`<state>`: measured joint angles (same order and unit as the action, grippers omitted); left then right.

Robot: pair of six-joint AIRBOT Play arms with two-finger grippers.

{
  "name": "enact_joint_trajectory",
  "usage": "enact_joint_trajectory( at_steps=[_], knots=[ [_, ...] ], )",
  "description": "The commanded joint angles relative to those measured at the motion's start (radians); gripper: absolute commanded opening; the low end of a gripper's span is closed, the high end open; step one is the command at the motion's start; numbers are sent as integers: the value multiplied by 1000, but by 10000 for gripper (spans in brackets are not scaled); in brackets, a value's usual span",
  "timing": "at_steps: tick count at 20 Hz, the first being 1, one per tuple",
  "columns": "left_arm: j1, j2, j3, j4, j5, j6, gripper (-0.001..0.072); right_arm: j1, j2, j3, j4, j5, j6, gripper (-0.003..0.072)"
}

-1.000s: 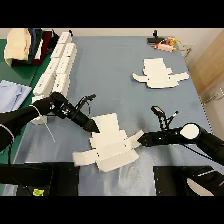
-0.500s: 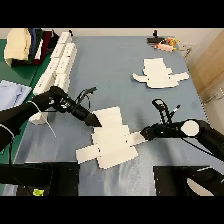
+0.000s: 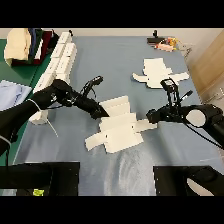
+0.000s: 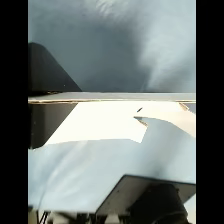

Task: Fold the box.

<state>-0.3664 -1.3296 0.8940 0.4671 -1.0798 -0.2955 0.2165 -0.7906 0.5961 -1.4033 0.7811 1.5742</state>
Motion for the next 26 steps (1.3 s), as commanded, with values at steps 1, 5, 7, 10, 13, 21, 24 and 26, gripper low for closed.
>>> enact_joint_trajectory(
  at_steps=[1,5,7,10,13,21,24,26],
  knots=[
    [-72,96,-17,-3,157,135,12,0,0,32,-26,56,103,458],
    [-142,185,-110,1,269,306,12,0,0,32,-44,48,189,457],
    [-178,190,-144,6,316,315,12,0,0,32,-62,40,225,457],
    [-230,190,-192,5,446,341,12,0,0,32,-66,41,232,457],
    [-271,190,-230,4,557,364,12,0,0,32,-66,41,233,457],
    [-324,191,-248,4,546,389,13,0,0,32,-66,41,233,457],
    [-322,204,-247,4,521,389,14,0,0,32,-66,41,233,457],
    [-322,207,-247,5,512,385,14,0,0,32,-66,41,233,457]
  ],
)
